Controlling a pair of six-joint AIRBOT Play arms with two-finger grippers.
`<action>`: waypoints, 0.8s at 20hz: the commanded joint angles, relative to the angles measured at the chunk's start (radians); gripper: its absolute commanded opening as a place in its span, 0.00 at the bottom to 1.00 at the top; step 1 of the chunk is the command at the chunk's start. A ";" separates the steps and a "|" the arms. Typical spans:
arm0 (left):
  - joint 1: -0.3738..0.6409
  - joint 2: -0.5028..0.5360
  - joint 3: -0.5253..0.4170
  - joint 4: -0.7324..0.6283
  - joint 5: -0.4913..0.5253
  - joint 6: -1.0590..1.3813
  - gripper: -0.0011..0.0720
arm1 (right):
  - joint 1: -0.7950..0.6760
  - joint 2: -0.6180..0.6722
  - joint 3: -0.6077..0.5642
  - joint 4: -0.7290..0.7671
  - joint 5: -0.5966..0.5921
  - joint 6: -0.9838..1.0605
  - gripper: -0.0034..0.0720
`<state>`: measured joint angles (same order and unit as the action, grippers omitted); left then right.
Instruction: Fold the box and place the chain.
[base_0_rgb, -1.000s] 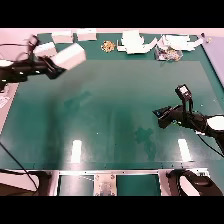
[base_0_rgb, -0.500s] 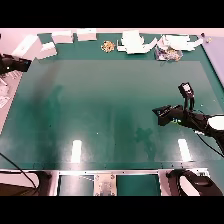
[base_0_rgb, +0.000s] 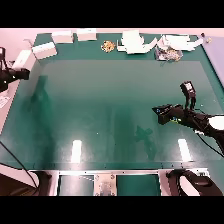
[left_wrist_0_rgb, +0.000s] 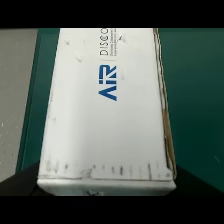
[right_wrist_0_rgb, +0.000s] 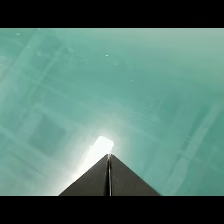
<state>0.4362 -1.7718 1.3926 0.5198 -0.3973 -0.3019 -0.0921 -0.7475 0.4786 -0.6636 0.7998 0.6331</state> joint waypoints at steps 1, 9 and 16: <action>0.000 -0.066 0.000 0.001 0.033 -0.012 0.04 | 0.001 0.000 0.000 0.003 -0.005 0.000 0.05; 0.000 -0.073 0.002 0.002 0.128 0.054 1.00 | 0.001 0.000 0.000 0.003 -0.025 0.000 0.23; 0.000 0.065 0.002 0.034 -0.015 0.067 1.00 | 0.001 0.004 0.013 0.034 -0.025 -0.001 0.25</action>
<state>0.4362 -1.7683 1.3933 0.5350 -0.3363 -0.2405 -0.0921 -0.7467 0.4843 -0.6460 0.7742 0.6327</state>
